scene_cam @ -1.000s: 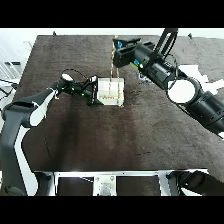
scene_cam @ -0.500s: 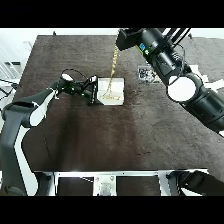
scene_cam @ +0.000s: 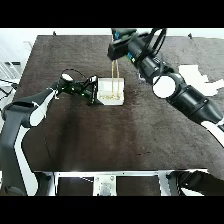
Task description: Fold the box and place the chain.
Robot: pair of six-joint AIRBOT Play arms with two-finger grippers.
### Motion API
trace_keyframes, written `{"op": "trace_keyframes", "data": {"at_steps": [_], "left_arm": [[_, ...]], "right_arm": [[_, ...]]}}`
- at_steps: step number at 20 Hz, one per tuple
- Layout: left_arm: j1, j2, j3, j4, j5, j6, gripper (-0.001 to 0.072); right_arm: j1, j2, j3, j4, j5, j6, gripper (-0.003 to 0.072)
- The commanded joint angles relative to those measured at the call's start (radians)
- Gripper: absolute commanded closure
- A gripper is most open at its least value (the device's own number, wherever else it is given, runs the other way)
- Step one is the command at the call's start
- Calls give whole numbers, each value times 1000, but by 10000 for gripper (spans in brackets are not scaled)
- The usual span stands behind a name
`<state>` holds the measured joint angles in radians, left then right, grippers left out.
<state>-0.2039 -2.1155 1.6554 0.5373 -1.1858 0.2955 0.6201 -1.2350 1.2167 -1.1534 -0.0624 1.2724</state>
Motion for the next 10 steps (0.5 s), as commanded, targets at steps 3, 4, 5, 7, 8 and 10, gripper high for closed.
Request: {"op": "trace_keyframes", "data": {"at_steps": [3, 4, 5, 7, 8, 10], "left_arm": [[0, 0, 0, 0, 0, 0, 412], [0, 0, 0, 0, 0, 1, 412], [0, 0, 0, 0, 0, 0, 412], [0, 0, 0, 0, 0, 1, 412], [0, 0, 0, 0, 0, 1, 412], [0, 0, 0, 0, 0, 0, 412]], "right_arm": [[0, -90, -162, 12, 88, 37, 671], [0, -119, -199, 19, 89, 37, 671], [0, -147, -225, 19, 89, 37, 670], [0, -200, -245, 19, 90, 37, 671], [0, -220, -245, 19, 91, 37, 671], [0, -240, -245, 19, 91, 37, 671]]}}
